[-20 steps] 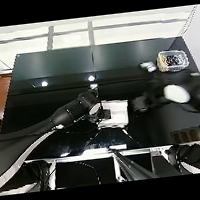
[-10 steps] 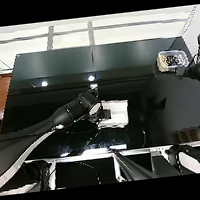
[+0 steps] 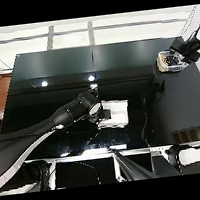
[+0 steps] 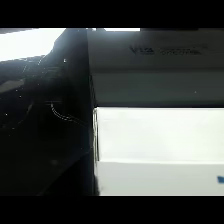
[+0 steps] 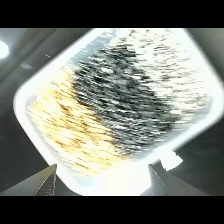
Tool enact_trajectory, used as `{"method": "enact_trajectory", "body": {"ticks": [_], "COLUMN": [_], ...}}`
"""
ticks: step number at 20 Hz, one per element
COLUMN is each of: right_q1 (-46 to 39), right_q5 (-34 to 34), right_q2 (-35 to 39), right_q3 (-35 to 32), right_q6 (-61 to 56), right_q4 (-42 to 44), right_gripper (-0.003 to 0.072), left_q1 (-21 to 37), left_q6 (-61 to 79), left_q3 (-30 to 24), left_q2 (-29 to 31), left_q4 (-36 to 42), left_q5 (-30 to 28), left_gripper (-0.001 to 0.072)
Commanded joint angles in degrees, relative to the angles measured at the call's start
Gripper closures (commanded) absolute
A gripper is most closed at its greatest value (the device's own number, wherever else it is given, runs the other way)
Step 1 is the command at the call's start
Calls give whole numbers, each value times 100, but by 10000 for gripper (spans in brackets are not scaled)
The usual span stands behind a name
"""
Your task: Fold the box and place the chain.
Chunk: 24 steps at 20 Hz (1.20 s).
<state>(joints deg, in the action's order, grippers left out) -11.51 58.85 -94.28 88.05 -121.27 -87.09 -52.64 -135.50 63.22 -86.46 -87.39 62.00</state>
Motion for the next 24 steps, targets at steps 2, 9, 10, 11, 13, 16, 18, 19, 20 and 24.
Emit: {"method": "enact_trajectory", "body": {"ticks": [2,9,10,11,13,16,18,19,20,24], "right_q1": [-15,-46,-46,-46,-44,-17,9,24,39,37], "right_q5": [177,72,15,-50,-107,-133,-232,-302,-374,-481], "right_q2": [-671,-881,-885,-890,-922,-1069,-1204,-1266,-1314,-1327], "right_q3": [557,555,555,555,555,555,555,555,555,562], "right_q6": [-852,-1440,-1504,-1561,-1661,-1692,-1694,-1694,-1694,-1185], "right_q4": [778,758,758,758,778,782,914,951,949,981], "right_gripper": [56,129,128,128,128,128,128,128,129,620], "left_q1": [7,7,7,7,7,9,9,11,22,39], "left_q6": [4,4,4,4,4,4,4,4,4,4], "left_q3": [2,2,2,2,2,2,2,2,2,2], "left_q2": [0,0,0,0,0,0,0,0,0,0], "left_q4": [-9,-20,-20,-20,-17,-20,-20,-20,-17,-20], "left_q5": [0,-2,-2,-2,0,-2,-2,-2,0,-7], "left_gripper": [684,684,684,684,684,684,684,684,684,684]}}
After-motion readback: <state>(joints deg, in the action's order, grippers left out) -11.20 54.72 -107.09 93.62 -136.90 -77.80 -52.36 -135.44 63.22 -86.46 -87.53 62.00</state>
